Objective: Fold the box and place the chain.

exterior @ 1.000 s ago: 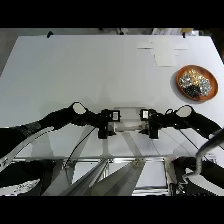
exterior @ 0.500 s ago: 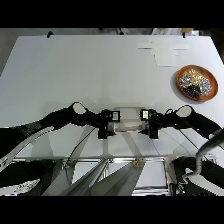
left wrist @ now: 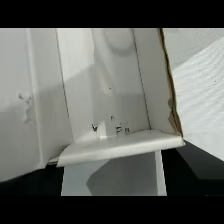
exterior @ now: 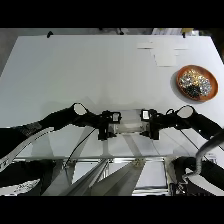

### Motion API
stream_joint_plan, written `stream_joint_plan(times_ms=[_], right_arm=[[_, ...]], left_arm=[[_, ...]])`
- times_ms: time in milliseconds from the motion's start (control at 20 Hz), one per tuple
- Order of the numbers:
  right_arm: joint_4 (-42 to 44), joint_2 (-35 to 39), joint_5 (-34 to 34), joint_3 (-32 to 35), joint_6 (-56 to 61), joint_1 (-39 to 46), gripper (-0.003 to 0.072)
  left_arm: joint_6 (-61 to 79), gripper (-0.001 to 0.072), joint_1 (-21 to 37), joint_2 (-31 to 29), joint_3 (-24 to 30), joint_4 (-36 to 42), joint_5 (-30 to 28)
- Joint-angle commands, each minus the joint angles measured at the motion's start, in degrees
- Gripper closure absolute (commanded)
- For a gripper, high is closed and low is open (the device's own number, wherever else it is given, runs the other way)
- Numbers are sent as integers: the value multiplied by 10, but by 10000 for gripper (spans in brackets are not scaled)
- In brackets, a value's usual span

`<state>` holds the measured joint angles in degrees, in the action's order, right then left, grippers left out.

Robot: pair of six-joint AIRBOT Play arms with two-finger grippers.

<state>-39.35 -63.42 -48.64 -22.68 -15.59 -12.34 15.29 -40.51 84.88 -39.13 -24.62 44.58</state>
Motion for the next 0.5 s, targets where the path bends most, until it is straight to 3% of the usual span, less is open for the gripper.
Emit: stream_joint_plan(times_ms=[0, 350, 450], right_arm=[[-59, 42, -15, 0, 43, 0, -22], [-199, 119, -69, 0, 166, 0, -10], [-229, 148, -76, 0, 194, 0, 43]], left_arm=[[0, 570, 1, -1, 0, -1, -5], [0, 570, 1, -1, 0, -1, -4], [0, 570, 1, -1, 0, -1, -5]])
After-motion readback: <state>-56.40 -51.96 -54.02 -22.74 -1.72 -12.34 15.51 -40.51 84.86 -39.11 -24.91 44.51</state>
